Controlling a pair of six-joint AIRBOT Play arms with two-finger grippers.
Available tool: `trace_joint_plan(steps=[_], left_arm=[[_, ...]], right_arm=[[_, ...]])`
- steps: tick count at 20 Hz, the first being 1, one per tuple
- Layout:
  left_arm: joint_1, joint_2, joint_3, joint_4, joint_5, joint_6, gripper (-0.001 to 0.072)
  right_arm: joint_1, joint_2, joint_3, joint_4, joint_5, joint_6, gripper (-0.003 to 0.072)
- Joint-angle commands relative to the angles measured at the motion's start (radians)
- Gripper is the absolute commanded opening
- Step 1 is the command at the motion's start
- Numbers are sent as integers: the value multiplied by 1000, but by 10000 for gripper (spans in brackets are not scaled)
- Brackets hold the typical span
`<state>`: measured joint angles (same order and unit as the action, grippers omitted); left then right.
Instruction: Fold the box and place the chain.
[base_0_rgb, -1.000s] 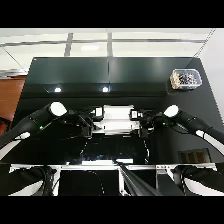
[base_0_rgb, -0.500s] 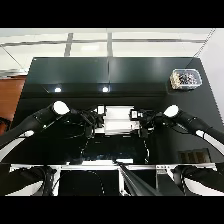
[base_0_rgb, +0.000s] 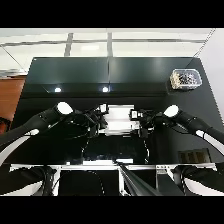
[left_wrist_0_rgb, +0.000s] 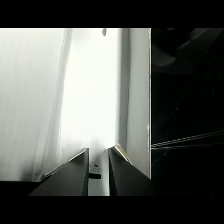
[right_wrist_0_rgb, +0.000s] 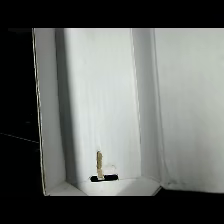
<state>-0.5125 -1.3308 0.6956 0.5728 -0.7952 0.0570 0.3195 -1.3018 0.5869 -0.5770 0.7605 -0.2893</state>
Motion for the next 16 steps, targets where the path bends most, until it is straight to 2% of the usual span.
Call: trace_joint_plan(steps=[1,3,4,5,6,7,8,9,10,11,12,13,16], left_arm=[[-20,-2,1,-2,32,0,119],[-29,-2,1,-1,34,-4,118],[-33,-2,1,-2,32,-5,294],[-34,-2,1,-2,29,-5,368],[-34,-2,1,-1,24,-5,367],[-34,-2,1,-1,24,-5,300],[-34,-2,1,-2,25,-5,84],[-34,-2,1,-2,25,-6,212],[-34,-2,1,-5,26,-14,425],[-32,0,1,-4,25,-33,390],[-29,4,1,2,24,-42,226],[-22,16,4,18,8,-42,25],[4,92,23,139,24,-211,29]], right_arm=[[0,0,1,1,0,1,166],[0,0,1,1,0,1,166],[0,0,1,1,0,1,166],[0,0,1,1,0,1,166],[0,0,1,1,0,1,166],[0,0,1,1,0,1,166],[0,0,1,1,0,1,166],[0,0,1,1,0,1,166],[0,0,1,1,0,1,166],[0,0,1,1,0,1,167],[0,0,1,1,0,1,166],[0,0,1,1,0,1,166],[0,0,1,1,0,1,166]])
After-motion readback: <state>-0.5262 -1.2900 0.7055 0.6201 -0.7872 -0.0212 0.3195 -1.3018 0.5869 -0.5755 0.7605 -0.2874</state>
